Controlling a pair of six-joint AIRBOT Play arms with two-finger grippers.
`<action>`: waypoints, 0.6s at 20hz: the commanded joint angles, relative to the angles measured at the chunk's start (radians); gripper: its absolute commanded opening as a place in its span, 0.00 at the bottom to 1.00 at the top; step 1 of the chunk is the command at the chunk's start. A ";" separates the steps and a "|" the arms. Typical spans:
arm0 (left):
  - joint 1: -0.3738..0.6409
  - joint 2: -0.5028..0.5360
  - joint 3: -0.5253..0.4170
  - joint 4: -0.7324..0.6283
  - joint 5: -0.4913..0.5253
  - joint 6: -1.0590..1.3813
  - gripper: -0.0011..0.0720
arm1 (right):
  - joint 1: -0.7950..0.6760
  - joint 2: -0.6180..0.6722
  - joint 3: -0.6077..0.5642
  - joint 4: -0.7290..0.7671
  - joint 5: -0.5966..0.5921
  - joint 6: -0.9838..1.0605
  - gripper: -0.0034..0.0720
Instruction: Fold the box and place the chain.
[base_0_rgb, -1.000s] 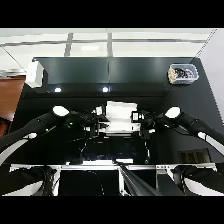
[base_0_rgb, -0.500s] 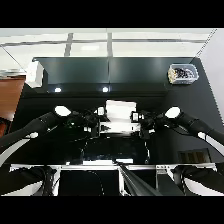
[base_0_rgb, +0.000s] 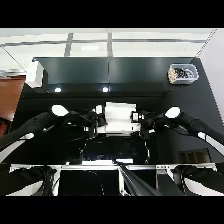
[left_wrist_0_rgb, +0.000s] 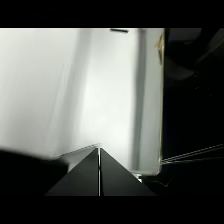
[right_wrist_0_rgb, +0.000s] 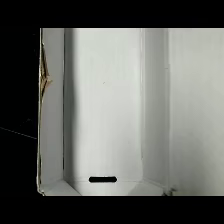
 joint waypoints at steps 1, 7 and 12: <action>0.093 0.129 0.000 0.280 -0.003 -0.418 0.05 | 0.000 0.000 0.000 0.000 0.000 0.000 0.25; 0.452 0.206 -0.001 0.407 -0.208 -1.208 0.05 | 0.000 0.000 0.000 0.000 0.000 0.000 0.25; 0.620 -0.044 -0.028 0.098 -0.496 -1.177 0.05 | 0.000 0.000 0.000 0.000 0.000 0.000 0.25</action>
